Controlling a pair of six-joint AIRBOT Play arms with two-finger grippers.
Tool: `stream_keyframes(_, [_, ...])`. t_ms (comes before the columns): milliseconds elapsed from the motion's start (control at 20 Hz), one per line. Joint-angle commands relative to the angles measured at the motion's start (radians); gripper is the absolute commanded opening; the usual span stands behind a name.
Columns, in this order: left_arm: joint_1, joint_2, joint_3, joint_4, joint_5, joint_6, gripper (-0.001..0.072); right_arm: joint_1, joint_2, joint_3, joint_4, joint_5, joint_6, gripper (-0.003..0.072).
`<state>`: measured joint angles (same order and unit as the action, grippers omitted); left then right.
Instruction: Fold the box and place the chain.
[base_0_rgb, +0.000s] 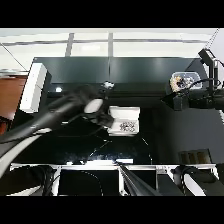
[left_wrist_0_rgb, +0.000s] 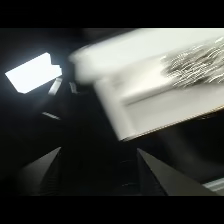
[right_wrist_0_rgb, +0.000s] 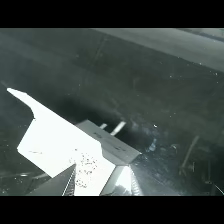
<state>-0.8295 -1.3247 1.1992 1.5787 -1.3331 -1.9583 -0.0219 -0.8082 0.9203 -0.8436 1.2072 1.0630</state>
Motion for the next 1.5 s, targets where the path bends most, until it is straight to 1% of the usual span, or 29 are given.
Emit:
stream_keyframes(0, [0.15,0.211,-0.232,-0.044,0.158,0.196,0.0544,-0.003,0.001,0.001,-0.012,-0.008,-0.001,0.0386])
stream_keyframes(50, [0.233,0.277,-0.33,-0.188,0.287,0.32,0.0544,-0.003,0.001,0.001,-0.02,-0.012,-0.001,0.0386])
stream_keyframes(100, [0.31,0.328,-0.423,-0.386,0.379,0.551,0.0543,-0.003,0.001,0.001,-0.025,-0.014,-0.001,0.0386])
stream_keyframes(150, [0.364,0.357,-0.496,-0.563,0.397,0.857,0.0543,-0.003,0.001,0.001,-0.026,-0.014,-0.001,0.0386])
stream_keyframes(200, [0.405,0.365,-0.553,-0.692,0.393,1.144,0.0543,-0.003,0.001,0.001,-0.025,-0.014,-0.001,0.0385])
stream_keyframes(250, [0.419,0.358,-0.589,-0.753,0.414,1.341,0.0545,-0.003,0.001,0.001,-0.026,-0.015,-0.001,0.0385])
stream_keyframes(300, [0.418,0.346,-0.613,-0.766,0.455,1.508,0.0623,-0.003,0.001,0.001,-0.025,-0.015,-0.001,0.0386])
stream_keyframes(350, [0.407,0.327,-0.624,-0.774,0.505,1.673,0.0717,-0.003,0.001,0.001,-0.025,-0.016,-0.001,0.0386])
stream_keyframes(400, [0.393,0.304,-0.62,-0.773,0.54,1.791,0.0717,-0.003,0.001,0.001,-0.025,-0.016,-0.001,0.0386])
stream_keyframes(500, [0.388,0.207,-0.562,-0.79,0.511,1.877,0.0717,-0.003,0.001,0.001,-0.025,-0.015,-0.001,0.0385])
stream_keyframes(550, [0.391,0.145,-0.521,-0.834,0.462,1.89,0.0716,-0.003,0.001,0.001,-0.025,-0.016,-0.001,0.0386])
stream_keyframes(600, [0.397,0.083,-0.487,-0.908,0.449,1.892,0.0714,-0.003,0.001,0.001,-0.024,-0.019,-0.001,0.0385])
stream_keyframes(650, [0.404,0.032,-0.462,-0.99,0.468,1.89,0.0712,-0.003,0.001,0.001,-0.024,-0.026,-0.001,0.0386])
stream_keyframes(700, [0.407,-0.01,-0.436,-1.024,0.488,1.891,0.0643,-0.003,0.001,0.001,-0.024,-0.027,-0.001,0.0385])
stream_keyframes(750, [0.406,-0.033,-0.419,-1.021,0.485,1.879,0.0595,-0.003,0.001,0.001,-0.025,-0.026,-0.001,0.0386])
stream_keyframes(800, [0.407,-0.039,-0.417,-1.017,0.489,1.881,0.0596,-0.003,0.001,0.001,-0.024,-0.025,-0.001,0.0386])
stream_keyframes(900, [0.421,-0.034,-0.417,-1.014,0.469,1.885,0.0651,-0.003,0.001,0.001,-0.025,-0.024,-0.001,0.0385])
stream_keyframes(950, [0.425,-0.034,-0.417,-1.011,0.456,1.918,0.0692,-0.003,0.001,0.001,-0.025,-0.027,-0.001,0.0386])
stream_keyframes(1000, [0.425,-0.034,-0.417,-0.981,0.433,1.96,0.0717,-0.003,0.001,0.001,-0.025,-0.032,-0.001,0.0385])
stream_keyframes(1100, [0.404,-0.034,-0.42,-0.883,0.406,2.008,0.0717,-0.003,0.001,0.001,-0.025,-0.044,-0.001,0.0385])
stream_keyframes(1200, [0.374,-0.035,-0.424,-0.838,0.417,2.07,0.0717,-0.003,0.001,0.001,-0.026,-0.053,-0.001,0.0385])
stream_keyframes(1350, [0.345,-0.038,-0.424,-0.844,0.439,2.09,0.0717,-0.002,0.001,0.001,-0.025,-0.063,-0.001,0.0385])
stream_keyframes(1450, [0.343,-0.051,-0.424,-0.891,0.447,2.091,0.0716,0.004,0.001,0.001,-0.025,-0.062,-0.003,0.0386])
